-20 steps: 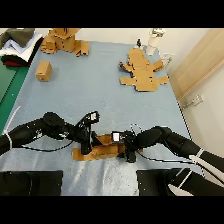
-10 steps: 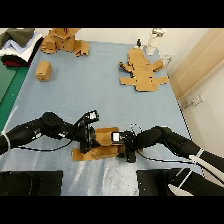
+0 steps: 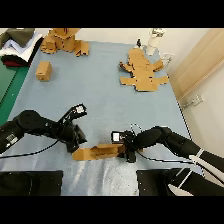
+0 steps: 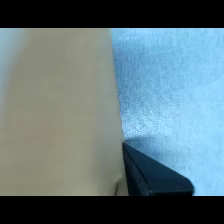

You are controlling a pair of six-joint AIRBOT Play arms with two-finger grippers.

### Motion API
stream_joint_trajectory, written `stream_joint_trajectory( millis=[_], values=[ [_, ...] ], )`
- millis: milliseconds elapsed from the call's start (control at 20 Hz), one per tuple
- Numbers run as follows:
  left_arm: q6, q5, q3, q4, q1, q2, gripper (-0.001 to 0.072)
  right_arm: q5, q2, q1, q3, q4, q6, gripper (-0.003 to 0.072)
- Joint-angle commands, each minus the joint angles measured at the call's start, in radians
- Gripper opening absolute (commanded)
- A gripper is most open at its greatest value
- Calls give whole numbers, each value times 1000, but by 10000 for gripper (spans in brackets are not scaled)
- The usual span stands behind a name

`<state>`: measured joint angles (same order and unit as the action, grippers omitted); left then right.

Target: Fold the box.

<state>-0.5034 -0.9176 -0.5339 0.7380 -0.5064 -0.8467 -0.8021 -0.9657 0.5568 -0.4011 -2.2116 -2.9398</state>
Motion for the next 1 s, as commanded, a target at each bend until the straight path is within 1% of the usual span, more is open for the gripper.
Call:
stream_joint_trajectory(
  millis=[0,50,100,150,200,250,300,350,400,500,550,600,750,950],
  values=[
    [-402,-244,1,74,-10,69,16,0,0,0,0,0,0,503],
    [-558,-285,3,54,-36,69,16,0,0,0,0,0,0,503],
    [-700,-302,10,24,-76,69,15,0,0,0,0,-1,0,503],
    [-816,-288,23,-34,-132,69,16,0,1,0,0,-1,0,503],
    [-866,-235,38,-116,-192,69,16,0,1,0,0,-2,0,503],
    [-875,-124,55,-222,-261,69,16,0,1,0,0,1,0,503],
    [-872,30,67,-322,-327,68,16,0,1,0,0,1,0,503],
    [-868,176,72,-380,-377,65,17,0,1,0,0,1,0,503],
    [-866,305,72,-394,-409,61,16,0,1,0,0,1,0,503],
    [-865,468,72,-393,-409,46,16,0,1,0,0,0,0,502],
    [-864,514,72,-394,-399,31,16,0,1,0,0,1,0,503],
    [-851,542,72,-393,-380,9,16,0,1,0,0,1,0,503],
    [-824,561,69,-393,-335,-78,15,0,1,0,0,1,0,503],
    [-787,539,33,-377,-331,-234,14,0,1,0,0,1,0,503]
  ],
)
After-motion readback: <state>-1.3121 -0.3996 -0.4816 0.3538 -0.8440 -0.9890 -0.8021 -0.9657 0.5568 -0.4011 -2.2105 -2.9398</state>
